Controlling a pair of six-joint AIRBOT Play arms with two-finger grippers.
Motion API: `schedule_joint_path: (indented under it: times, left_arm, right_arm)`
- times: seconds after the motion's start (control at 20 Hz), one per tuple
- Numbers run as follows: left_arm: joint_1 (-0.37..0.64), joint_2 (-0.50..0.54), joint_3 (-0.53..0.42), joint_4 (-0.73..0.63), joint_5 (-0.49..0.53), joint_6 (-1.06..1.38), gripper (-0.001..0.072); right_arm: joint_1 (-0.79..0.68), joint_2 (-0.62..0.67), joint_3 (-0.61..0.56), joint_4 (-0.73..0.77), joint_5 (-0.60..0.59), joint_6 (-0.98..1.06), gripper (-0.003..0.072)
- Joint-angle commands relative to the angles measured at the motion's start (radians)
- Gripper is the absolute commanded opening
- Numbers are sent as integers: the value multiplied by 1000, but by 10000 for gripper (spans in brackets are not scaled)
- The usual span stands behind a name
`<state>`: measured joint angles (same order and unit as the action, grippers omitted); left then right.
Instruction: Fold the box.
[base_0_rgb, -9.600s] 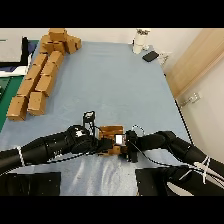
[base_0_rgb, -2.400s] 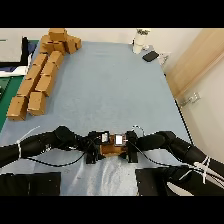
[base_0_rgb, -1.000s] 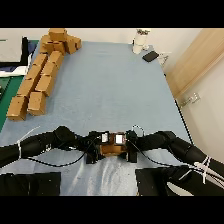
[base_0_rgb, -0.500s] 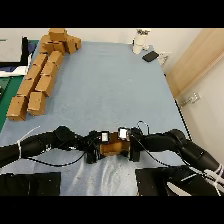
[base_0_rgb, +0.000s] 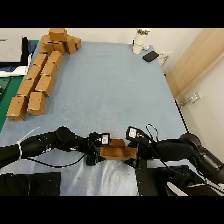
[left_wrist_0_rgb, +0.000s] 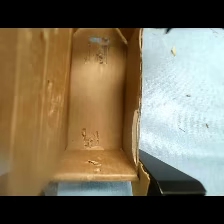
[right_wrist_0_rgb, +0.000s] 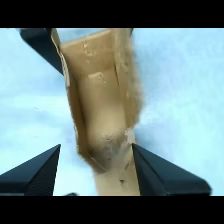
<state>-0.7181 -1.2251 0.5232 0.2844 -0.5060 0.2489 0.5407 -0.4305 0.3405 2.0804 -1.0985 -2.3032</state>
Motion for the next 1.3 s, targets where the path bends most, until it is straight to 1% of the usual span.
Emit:
schedule_joint_path:
  times: [0.0,0.2,0.4,0.45,0.55,0.6,0.7,0.75,0.8,0.85,0.95,1.1,1.25]
  left_arm:
    - [1,0,2,0,0,5,510]
    - [1,0,2,0,1,5,510]
    - [11,9,2,14,0,-6,510]
    - [23,22,2,37,0,-33,510]
    - [67,62,2,140,-3,-168,510]
    - [101,88,2,233,-30,-259,510]
    - [169,134,2,463,-138,-364,510]
    - [199,148,2,554,-172,-417,510]
    - [224,154,2,599,-184,-446,510]
    - [245,155,2,606,-185,-448,510]
    - [253,150,2,606,-184,-441,510]
    - [215,127,2,606,-184,-440,510]
    - [163,113,2,602,-184,-440,510]
  right_arm:
    - [1,59,7,19,-25,223,720]
    - [1,72,8,19,-21,265,720]
    - [2,72,8,92,56,264,720]
    - [2,72,8,97,75,264,720]
    - [2,72,7,96,73,264,720]
    - [2,72,7,94,72,266,720]
    - [2,72,7,124,71,339,720]
    - [2,72,7,123,80,367,720]
    - [1,69,7,123,95,386,720]
    - [1,68,7,123,116,393,720]
    - [1,68,7,123,163,393,720]
    - [1,68,7,123,231,410,720]
    - [1,68,7,115,261,520,720]
